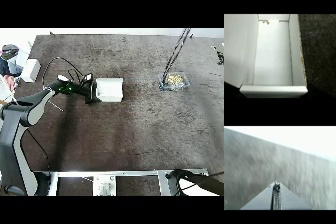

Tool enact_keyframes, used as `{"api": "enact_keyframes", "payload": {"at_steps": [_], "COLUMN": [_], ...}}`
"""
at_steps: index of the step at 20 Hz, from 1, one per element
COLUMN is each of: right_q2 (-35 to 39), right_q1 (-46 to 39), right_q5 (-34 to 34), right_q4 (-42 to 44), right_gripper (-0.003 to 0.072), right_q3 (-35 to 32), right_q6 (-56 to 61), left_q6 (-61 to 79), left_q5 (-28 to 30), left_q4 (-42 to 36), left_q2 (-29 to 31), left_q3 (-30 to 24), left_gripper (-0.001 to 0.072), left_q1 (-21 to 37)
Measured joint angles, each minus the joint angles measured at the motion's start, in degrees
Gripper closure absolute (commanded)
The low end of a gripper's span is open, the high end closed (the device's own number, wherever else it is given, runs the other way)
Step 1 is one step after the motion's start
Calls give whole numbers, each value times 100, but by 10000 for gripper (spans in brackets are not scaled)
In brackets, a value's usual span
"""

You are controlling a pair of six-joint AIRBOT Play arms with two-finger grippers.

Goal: Fold the box and place the chain.

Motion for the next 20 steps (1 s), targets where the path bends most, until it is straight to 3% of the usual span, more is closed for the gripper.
{"api": "enact_keyframes", "payload": {"at_steps": [4, 8, 15, 20], "right_q2": [160, -70, -1147, -1840], "right_q1": [710, 1412, 2243, 2402], "right_q5": [-258, -83, 535, 518], "right_q4": [28, 61, 339, 549], "right_gripper": [676, 676, 676, 676], "right_q3": [-2, -11, -81, -673], "right_q6": [-85, -118, -127, -122], "left_q6": [0, 0, 0, 2], "left_q5": [0, 0, -2, 0], "left_q4": [-2, 0, 0, 0], "left_q2": [0, 0, 0, 0], "left_q3": [0, 0, 0, 0], "left_gripper": [240, 240, 240, 240], "left_q1": [0, 0, 0, 0]}}
